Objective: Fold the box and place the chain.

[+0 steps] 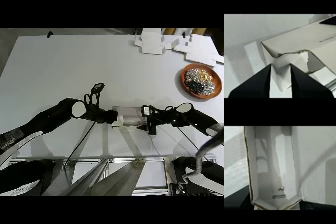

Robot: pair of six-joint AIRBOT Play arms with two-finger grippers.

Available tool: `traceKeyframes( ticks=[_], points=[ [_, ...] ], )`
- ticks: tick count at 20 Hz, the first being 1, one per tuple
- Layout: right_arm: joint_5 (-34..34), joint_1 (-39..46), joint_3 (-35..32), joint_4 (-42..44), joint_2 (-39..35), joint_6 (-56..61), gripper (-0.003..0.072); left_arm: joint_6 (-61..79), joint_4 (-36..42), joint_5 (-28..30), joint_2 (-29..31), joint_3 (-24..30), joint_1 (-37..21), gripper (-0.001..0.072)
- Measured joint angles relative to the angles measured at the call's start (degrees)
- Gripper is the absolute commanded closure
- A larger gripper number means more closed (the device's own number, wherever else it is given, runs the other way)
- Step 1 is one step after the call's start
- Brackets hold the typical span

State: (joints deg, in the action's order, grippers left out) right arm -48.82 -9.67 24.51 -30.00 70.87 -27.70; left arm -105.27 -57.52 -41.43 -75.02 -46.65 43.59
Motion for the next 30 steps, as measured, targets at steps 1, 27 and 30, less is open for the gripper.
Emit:
traceKeyframes(
  ticks=[1, 27, 30],
  points=[
    [0.0, 0.0, 0.0, 0.0, 0.0, 0.0, 0.0346, -1.1, -0.8, -0.2, -0.3, -0.4, 0.4, 0.0437],
    [0.0, 0.0, 0.0, 0.0, 0.0, 0.2, 0.0346, -28.9, -22.1, -17.4, -11.4, -17.7, 7.6, 0.0435],
    [0.0, 0.0, 0.0, 0.0, 0.0, 0.2, 0.0346, -29.6, -22.6, -18.9, -13.6, -19.8, 8.4, 0.0435]
  ],
)
